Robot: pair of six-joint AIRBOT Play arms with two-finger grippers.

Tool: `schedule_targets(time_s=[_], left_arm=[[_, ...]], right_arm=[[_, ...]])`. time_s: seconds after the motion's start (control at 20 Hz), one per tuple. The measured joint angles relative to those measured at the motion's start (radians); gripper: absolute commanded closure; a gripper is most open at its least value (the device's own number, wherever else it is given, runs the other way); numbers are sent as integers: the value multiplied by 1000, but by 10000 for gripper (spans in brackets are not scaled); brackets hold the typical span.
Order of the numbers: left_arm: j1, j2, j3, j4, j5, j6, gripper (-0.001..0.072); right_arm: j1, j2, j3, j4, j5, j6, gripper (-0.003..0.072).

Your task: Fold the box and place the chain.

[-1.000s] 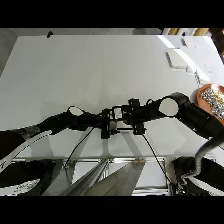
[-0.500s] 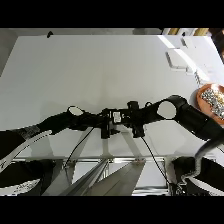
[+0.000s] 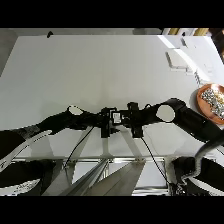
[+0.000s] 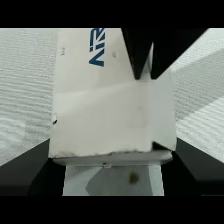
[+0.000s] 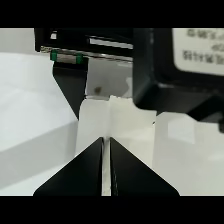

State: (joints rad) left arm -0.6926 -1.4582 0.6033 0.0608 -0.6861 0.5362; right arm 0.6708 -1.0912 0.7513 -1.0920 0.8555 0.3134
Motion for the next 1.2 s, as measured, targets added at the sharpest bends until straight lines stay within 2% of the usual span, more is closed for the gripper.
schedule_targets(time_s=[0.65,0.85,1.05,1.1,1.15,1.2], left_arm=[[0,0,0,0,-4,0,504],[0,0,0,1,-3,0,504],[0,0,0,4,-7,3,504],[-1,0,0,7,-11,3,504],[-1,0,0,7,-13,3,504],[-1,0,0,7,-18,3,504]], right_arm=[[0,1,-5,-31,-32,3,646],[0,-5,-6,-34,-47,3,622],[0,-7,-6,-35,-22,3,621],[0,-7,-6,-34,-10,3,579],[0,-7,-6,-35,-7,4,477],[0,-7,-6,-37,-5,4,447]])
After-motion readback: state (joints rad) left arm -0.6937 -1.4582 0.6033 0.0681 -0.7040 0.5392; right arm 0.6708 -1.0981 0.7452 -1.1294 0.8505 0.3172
